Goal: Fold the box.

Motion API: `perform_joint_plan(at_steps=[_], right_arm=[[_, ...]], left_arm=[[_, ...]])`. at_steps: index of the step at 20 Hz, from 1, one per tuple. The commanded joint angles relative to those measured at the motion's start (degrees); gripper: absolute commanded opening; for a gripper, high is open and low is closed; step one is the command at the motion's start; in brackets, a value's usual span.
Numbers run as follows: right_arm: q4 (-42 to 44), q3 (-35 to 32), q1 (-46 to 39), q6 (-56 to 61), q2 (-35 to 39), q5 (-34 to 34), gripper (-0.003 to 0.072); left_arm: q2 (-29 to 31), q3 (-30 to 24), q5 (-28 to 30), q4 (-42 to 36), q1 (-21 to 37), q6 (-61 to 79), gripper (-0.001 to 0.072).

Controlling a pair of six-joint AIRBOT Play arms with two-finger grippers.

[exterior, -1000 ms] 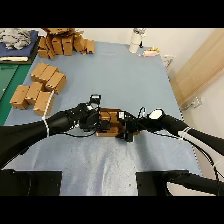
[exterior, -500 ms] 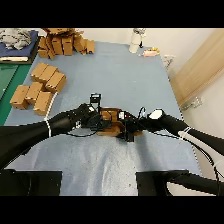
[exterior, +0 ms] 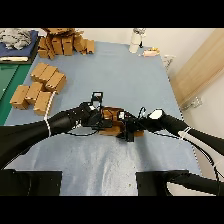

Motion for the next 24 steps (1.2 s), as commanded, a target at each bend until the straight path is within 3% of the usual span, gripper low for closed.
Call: perform_joint_plan(at_steps=[1,8,24], right_arm=[[0.02,0.0,0.04,-0.02,-0.02,-0.02,0.0575],[1.88,0.02,0.07,0.0,-0.02,0.24,0.0587],[3.67,0.02,0.04,1.4,0.0,-1.01,0.061]], left_arm=[[0.02,0.92,-2.58,0.04,0.11,3.13,0.0018],[-2.8,0.92,-5.44,0.39,0.11,3.39,0.0018],[-3.13,0.92,-4.76,1.99,0.11,3.37,0.0017]])
